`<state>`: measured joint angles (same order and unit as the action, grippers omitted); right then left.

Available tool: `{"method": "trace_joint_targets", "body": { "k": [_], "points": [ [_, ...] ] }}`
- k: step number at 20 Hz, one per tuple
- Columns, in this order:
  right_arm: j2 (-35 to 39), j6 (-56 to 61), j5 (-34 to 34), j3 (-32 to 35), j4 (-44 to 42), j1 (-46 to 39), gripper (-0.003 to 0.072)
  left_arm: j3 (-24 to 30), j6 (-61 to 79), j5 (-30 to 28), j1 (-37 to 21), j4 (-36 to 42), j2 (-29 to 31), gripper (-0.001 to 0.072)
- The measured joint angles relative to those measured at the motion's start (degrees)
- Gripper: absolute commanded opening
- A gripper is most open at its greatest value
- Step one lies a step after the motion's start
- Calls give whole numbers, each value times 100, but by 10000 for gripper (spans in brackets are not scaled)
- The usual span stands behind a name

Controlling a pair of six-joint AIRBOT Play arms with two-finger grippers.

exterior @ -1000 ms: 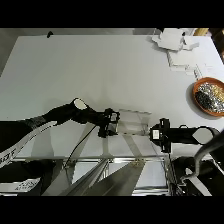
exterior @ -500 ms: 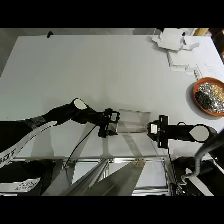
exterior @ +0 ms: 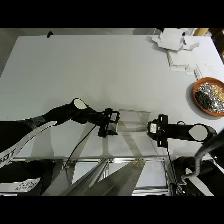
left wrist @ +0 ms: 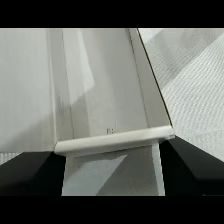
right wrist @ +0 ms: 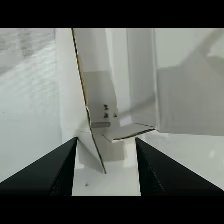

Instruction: Fold the box and place the chain.

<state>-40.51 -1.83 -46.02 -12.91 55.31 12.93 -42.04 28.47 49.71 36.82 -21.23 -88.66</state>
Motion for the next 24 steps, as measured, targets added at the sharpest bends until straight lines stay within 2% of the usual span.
{"method": "trace_joint_targets", "body": {
  "k": [7, 10, 11, 14, 19, 24],
  "points": [
    [238, 24, -514, 4, 280, 0, 394, 0, 9, -4, 2, -7, 0, 272],
    [240, 24, -396, 4, 225, 0, 383, 0, 7, -2, 0, -4, 0, 272],
    [227, 24, -317, 4, 195, 0, 351, 0, 7, -2, 0, -4, 0, 272],
    [188, 24, -103, 4, 153, 2, 323, 0, 0, 0, 0, -4, 0, 272],
    [162, 24, 299, 4, -212, 0, 316, 0, 2, 2, 2, -2, 0, 272],
    [162, 48, 229, 4, -382, -11, 316, 0, 2, 7, 2, -4, 0, 272]
  ]
}}
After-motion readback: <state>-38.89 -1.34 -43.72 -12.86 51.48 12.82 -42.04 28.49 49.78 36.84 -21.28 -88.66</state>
